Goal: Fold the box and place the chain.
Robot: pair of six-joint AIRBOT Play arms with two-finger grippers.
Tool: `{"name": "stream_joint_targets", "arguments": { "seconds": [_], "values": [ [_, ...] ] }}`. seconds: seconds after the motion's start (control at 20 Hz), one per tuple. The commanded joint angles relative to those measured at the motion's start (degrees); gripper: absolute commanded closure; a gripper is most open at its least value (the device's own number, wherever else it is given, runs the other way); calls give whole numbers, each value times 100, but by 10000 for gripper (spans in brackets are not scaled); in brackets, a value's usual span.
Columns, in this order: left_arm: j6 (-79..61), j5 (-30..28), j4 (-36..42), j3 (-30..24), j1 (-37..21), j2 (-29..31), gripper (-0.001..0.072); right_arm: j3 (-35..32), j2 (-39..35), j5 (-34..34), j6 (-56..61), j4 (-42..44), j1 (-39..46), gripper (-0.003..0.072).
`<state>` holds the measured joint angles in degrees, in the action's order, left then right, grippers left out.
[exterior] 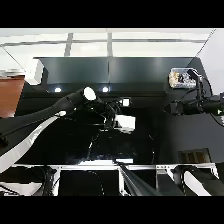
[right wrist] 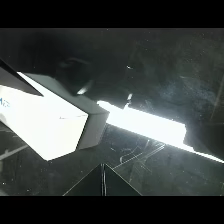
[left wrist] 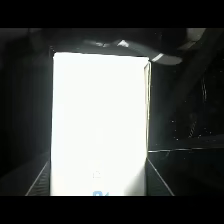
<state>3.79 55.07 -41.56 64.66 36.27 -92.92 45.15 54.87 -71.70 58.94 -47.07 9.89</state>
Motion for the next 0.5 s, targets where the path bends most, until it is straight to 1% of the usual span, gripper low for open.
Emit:
{"name": "stream_joint_targets", "arguments": {
  "seconds": [0.0, 0.1, 0.2, 0.3, 0.35, 0.4, 0.45],
  "values": [
    [1825, -94, -636, 223, -26, 103, 422, 0, -4, -4, 2, 4, 0, 669],
    [3283, 33, -1521, 358, -280, 481, 425, 0, -4, -7, 2, 4, 0, 668],
    [4586, 323, -2522, 339, -785, 986, 425, 0, -4, -4, 2, 4, 0, 669],
    [5805, 756, -3526, 284, -1550, 1412, 425, 0, -4, -4, 2, 7, 0, 668],
    [6293, 922, -3923, 192, -2052, 1602, 425, 0, -4, 0, 2, 7, 0, 669],
    [6664, 1008, -4166, 57, -2627, 1779, 426, 0, -4, 0, 2, 7, 0, 668],
    [6933, 1001, -4212, -81, -3211, 1917, 425, 0, -4, 0, 2, 7, 0, 668]
  ]
}}
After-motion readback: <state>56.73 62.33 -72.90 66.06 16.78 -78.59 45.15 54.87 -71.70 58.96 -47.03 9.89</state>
